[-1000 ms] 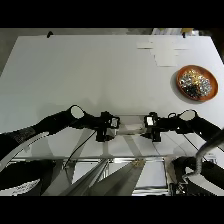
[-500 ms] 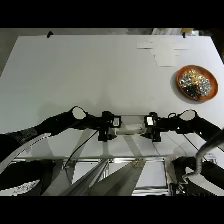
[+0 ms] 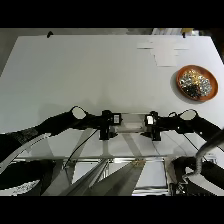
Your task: Fold the box and place the chain.
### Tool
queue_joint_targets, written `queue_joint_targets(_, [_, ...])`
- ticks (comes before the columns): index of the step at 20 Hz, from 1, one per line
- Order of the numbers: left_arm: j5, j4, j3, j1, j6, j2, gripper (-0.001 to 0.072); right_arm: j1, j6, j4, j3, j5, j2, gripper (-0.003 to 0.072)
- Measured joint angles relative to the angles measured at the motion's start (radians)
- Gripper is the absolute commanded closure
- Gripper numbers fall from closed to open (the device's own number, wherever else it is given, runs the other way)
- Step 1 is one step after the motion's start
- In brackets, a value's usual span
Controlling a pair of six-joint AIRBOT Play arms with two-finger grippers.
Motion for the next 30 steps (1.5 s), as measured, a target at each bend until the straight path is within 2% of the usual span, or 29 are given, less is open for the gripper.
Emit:
queue_joint_targets(2, [0.0, -0.006, 0.0, 0.0, 0.004, -0.007, 0.0478, 0.0, 0.0, -0.002, 0.0, 0.001, 0.0, 0.0305])
queue_joint_targets(3, [0.0, -0.01, 0.0, 0.0, 0.004, -0.012, 0.05, 0.0, -0.001, -0.002, 0.0, 0.002, 0.0, 0.0304])
queue_joint_targets(30, [0.009, -0.006, 0.001, 0.0, -0.001, -0.026, 0.05, 0.0, -0.002, -0.003, 0.0, 0.004, 0.0, 0.0306])
